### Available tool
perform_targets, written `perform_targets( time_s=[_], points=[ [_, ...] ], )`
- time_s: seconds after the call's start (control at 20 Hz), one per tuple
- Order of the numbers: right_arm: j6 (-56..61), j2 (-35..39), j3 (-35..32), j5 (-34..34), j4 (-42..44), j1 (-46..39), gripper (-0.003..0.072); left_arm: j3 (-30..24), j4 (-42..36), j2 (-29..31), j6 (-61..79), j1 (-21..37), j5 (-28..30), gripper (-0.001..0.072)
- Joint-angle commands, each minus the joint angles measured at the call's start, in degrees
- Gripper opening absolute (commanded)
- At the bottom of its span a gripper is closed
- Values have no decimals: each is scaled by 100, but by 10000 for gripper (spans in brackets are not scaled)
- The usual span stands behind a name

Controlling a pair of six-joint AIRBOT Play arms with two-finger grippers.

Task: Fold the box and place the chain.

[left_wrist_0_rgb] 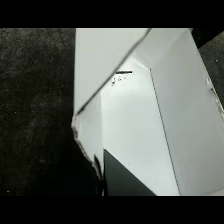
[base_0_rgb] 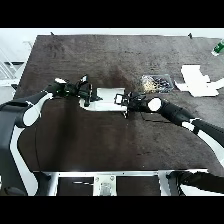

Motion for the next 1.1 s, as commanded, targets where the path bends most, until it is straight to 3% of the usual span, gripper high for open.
perform_targets(
  time_s=[0.0, 0.25, 0.4, 0.85, 1.05],
  points=[
    [11, 20, 61, -44, 225, -219, 649, 0, -11, -2, 2, -2, -2, 19],
    [-197, -109, 109, -35, 407, -367, 652, 0, -11, -2, 2, -2, -2, 20],
    [-201, -227, 269, 188, 417, -396, 691, 0, -13, -2, 2, -2, -2, 20],
    [-1115, -1019, 1270, 2142, 1456, -1167, 693, 0, -11, -2, 2, -2, 0, 20],
    [-1255, -1510, 1757, 2990, 1528, -1453, 693, 0, -11, -2, 2, -2, -2, 20]
  ],
)
